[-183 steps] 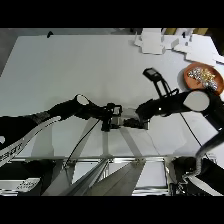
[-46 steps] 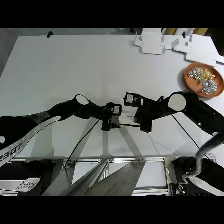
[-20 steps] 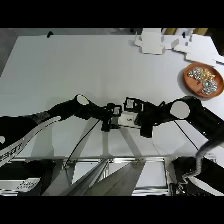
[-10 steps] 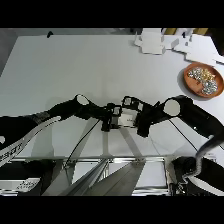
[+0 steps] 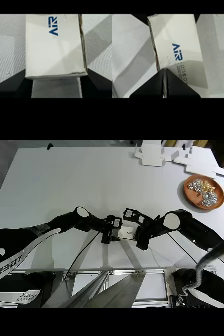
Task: Fold the box and place the chain.
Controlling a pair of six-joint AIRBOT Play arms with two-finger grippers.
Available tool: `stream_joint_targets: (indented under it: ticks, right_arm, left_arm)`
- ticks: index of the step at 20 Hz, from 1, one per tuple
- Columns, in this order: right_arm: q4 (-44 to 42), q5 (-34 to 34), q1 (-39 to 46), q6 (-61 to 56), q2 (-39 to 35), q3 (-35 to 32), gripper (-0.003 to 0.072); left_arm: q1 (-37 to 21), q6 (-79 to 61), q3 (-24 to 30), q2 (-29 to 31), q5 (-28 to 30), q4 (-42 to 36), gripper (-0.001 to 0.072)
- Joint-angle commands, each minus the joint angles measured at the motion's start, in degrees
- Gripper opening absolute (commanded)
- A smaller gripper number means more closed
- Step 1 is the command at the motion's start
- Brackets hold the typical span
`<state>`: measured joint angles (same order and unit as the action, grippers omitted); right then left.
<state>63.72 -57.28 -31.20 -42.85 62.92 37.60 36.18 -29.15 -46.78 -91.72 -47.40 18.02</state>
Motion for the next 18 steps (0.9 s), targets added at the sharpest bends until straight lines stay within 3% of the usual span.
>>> stream_joint_targets:
  ticks: [1,7,12,15,18]
  right_arm:
    - [0.3,0.8,0.7,-2.7,-0.3,0.2,0.0041]
    - [2.3,-0.8,8.3,-12.0,-10.8,5.4,0.0069]
    - [19.3,-16.8,24.9,-34.4,-15.0,3.2,0.0045]
    - [22.6,-13.1,32.0,-42.0,-15.1,-3.6,0.0044]
    - [21.9,-11.8,32.4,-43.3,-15.1,-5.1,0.0046]
  left_arm:
    - [0.0,0.0,0.0,0.0,0.0,0.0,0.0136]
    - [0.0,0.0,0.0,0.0,0.0,0.0,0.0136]
    - [0.0,0.0,0.0,0.0,0.0,0.0,0.0136]
    - [0.0,0.0,0.0,0.0,0.0,0.0,0.0136]
    - [0.0,0.0,0.0,0.0,0.0,0.0,0.0136]
